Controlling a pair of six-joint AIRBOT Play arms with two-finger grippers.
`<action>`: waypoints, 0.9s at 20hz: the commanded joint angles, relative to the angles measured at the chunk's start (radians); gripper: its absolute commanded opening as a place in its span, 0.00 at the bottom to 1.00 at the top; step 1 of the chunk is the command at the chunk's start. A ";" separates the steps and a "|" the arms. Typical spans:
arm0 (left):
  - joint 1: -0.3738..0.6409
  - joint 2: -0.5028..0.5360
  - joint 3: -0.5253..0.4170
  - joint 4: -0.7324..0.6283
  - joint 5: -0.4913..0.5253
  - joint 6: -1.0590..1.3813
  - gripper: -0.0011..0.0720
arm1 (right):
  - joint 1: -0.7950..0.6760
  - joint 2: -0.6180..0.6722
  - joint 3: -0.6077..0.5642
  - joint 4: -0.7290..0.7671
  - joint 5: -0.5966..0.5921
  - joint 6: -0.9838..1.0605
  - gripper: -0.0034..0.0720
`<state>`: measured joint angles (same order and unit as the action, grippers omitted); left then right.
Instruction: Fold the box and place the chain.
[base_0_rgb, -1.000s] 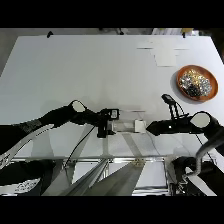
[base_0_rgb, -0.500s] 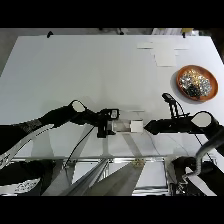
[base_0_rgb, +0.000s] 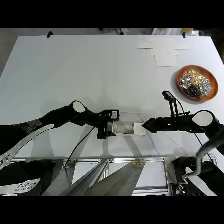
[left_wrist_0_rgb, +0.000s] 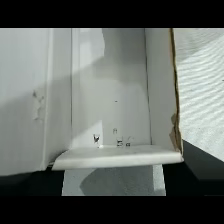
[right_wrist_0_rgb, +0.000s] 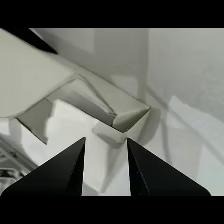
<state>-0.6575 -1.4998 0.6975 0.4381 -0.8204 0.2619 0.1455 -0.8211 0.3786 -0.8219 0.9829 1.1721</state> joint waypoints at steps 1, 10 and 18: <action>0.001 0.001 0.000 -0.001 0.008 0.000 0.25 | 0.000 0.000 0.044 -0.149 0.008 0.085 0.45; 0.001 0.001 0.000 -0.001 0.003 0.000 0.25 | 0.080 -0.061 0.049 -0.142 0.052 0.145 0.60; 0.001 0.001 0.000 -0.001 0.001 0.000 0.25 | 0.192 -0.066 0.050 -0.136 0.008 0.282 0.61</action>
<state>-0.6571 -1.4998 0.6975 0.4381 -0.8177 0.2626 0.3065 -0.8852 0.4282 -0.9524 1.0000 1.3945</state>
